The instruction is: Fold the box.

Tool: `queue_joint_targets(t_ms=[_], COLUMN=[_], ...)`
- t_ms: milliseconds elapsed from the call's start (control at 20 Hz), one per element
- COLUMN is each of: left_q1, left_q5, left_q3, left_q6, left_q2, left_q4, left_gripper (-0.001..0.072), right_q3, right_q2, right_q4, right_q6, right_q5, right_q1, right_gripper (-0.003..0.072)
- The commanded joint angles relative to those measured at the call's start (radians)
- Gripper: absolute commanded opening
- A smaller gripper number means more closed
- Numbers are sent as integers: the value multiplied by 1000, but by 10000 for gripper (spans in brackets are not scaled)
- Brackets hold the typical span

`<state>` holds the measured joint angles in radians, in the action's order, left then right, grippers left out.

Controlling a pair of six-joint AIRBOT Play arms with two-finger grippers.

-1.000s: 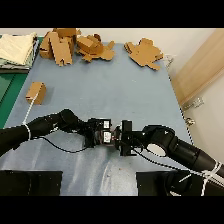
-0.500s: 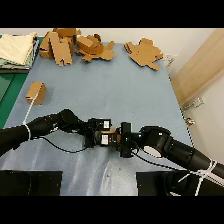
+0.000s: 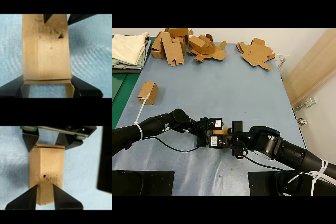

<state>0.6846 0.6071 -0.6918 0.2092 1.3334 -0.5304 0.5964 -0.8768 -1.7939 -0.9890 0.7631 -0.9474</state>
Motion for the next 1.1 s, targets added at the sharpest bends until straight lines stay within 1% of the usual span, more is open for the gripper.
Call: queue_joint_targets(t_ms=[0,500,750,900,1050], left_q1=[2,2,2,2,2], left_q5=[6,6,6,6,6], left_q3=[0,0,0,0,0], left_q6=[3,3,3,3,3], left_q2=[0,0,0,0,0], left_q4=[0,0,0,0,0], left_gripper=[290,290,290,290,290], right_q3=[33,42,42,37,37], right_q2=[-1,-1,-4,-18,-47], right_q4=[-17,27,118,143,133], right_q6=[-9,-10,-10,-11,-33], right_q5=[16,27,34,42,40], right_q1=[-2,-3,-3,-2,-2], right_gripper=[285,285,285,285,283])
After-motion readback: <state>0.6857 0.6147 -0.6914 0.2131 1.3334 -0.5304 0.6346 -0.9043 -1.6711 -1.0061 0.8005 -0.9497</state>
